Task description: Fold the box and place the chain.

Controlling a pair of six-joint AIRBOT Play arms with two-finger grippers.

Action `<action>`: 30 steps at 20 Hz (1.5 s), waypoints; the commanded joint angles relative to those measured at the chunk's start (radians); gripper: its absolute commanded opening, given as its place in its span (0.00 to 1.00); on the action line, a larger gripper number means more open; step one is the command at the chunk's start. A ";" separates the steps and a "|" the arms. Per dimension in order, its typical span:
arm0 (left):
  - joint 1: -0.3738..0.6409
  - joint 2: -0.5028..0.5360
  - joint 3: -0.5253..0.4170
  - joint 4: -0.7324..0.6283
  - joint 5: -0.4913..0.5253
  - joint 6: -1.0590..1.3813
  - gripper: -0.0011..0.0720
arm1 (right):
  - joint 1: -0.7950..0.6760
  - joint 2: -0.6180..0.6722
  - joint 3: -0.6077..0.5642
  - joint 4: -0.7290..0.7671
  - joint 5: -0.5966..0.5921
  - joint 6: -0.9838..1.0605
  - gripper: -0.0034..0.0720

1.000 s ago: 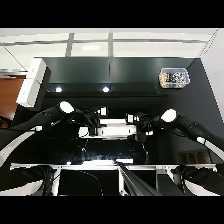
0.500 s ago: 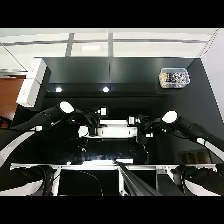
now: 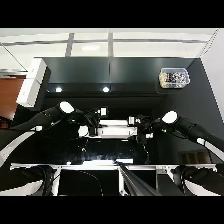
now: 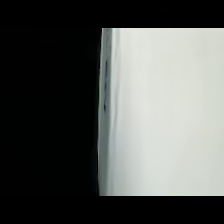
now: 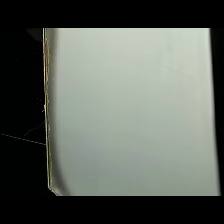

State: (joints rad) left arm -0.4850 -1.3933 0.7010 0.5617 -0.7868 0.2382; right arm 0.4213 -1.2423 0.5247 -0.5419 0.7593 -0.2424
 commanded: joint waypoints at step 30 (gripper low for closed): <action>0.013 0.049 -0.055 -0.228 0.060 -0.601 0.05 | 0.000 0.000 -0.001 0.003 -0.002 0.002 0.68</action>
State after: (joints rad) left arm -0.4633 -1.2892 0.6483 0.2306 -0.7128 -0.3885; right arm 0.4213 -1.2423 0.5243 -0.5392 0.7578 -0.2409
